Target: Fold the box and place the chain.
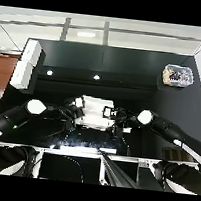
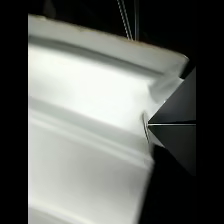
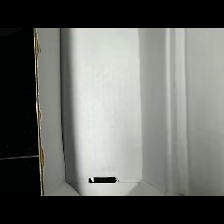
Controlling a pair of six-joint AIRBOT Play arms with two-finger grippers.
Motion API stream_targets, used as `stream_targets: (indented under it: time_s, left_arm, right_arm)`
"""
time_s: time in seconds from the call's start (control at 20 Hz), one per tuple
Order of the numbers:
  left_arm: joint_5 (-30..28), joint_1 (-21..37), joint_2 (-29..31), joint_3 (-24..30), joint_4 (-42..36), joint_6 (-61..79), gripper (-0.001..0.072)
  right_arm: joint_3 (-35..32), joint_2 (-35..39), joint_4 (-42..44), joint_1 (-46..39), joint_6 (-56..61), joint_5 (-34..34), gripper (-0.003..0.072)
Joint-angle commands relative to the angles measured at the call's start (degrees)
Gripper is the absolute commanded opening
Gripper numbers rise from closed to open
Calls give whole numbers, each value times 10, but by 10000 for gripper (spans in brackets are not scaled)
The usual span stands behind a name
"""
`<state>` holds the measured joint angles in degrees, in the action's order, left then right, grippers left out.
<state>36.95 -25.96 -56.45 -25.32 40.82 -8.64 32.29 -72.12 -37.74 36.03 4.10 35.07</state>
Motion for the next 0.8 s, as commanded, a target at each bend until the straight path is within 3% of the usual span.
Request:
stream_targets:
  time_s: [0.0, 0.2, 0.3, 0.4, 0.5, 0.65, 0.75]
  left_arm:
    - [72, 80, 73, 0, 101, -162, 29]
    - [179, 229, 160, 0, 143, -243, 29]
    - [195, 297, 184, 0, 143, -280, 28]
    - [190, 362, 182, 1, 171, -478, 27]
    - [235, 417, 151, 1, 204, -651, 28]
    - [336, 439, 67, 1, 159, -652, 29]
    - [363, 424, -1, 1, 129, -637, 28]
  right_arm:
    - [1, 0, 2, 1, -1, 1, 408]
    - [1, 0, -5, 2, -2, 5, 407]
    - [1, 0, -4, 2, -5, 7, 408]
    - [1, 0, -5, 2, -12, 10, 408]
    - [1, 0, -4, 2, -33, 22, 408]
    - [1, 0, -4, 2, -38, 22, 407]
    - [1, 0, -4, 2, -39, 22, 408]
